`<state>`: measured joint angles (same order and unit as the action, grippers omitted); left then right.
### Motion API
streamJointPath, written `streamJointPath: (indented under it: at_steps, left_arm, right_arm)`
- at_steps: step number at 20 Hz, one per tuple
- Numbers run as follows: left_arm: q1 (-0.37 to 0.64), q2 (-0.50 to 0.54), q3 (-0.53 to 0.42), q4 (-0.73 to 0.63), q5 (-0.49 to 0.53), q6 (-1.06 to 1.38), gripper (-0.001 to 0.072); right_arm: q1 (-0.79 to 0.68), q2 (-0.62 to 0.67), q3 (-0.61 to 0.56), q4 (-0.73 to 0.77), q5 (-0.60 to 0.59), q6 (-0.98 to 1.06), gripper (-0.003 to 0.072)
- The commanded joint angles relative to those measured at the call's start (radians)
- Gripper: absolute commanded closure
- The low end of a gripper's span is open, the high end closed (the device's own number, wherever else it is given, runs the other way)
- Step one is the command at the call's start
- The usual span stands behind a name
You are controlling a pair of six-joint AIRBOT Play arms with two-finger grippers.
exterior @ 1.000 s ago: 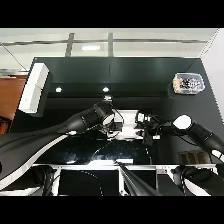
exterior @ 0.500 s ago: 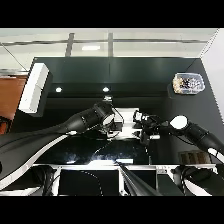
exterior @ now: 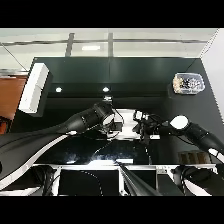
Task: Fold the box and place the chain.
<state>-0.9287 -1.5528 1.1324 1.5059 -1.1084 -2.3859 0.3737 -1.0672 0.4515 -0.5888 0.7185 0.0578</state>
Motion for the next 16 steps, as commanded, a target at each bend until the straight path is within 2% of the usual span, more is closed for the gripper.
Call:
streamJointPath:
  at_steps: [1, 3, 5, 8, 10, 14, 16]
  left_arm:
    - [0.000, 0.000, 0.000, 0.001, -0.001, -0.001, 0.0680]
    - [0.000, 0.000, 0.000, 0.000, -0.001, -0.001, 0.0680]
    - [0.000, 0.000, 0.000, 0.000, 0.000, -0.001, 0.0680]
    - [0.000, 0.000, 0.000, 0.000, 0.000, -0.001, 0.0680]
    - [0.001, 0.000, 0.000, 0.000, 0.000, -0.001, 0.0680]
    - [0.002, 0.000, 0.000, 0.000, 0.000, -0.001, 0.0680]
    - [0.002, 0.000, 0.000, 0.000, 0.000, -0.001, 0.0680]
  right_arm:
    - [-0.081, 0.069, 0.025, -0.139, 0.039, 0.384, 0.0673]
    - [-0.217, 0.149, 0.049, -0.277, 0.144, 0.619, 0.0673]
    - [-0.394, 0.200, 0.051, -0.380, 0.159, 0.869, 0.0673]
    - [-0.654, 0.201, 0.025, -0.412, 0.144, 1.211, 0.0673]
    - [-0.744, 0.190, -0.032, -0.411, 0.188, 1.418, 0.0673]
    - [-0.734, 0.138, -0.089, -0.354, 0.285, 1.333, 0.0673]
    - [-0.701, 0.094, -0.089, -0.207, 0.391, 1.152, 0.0673]
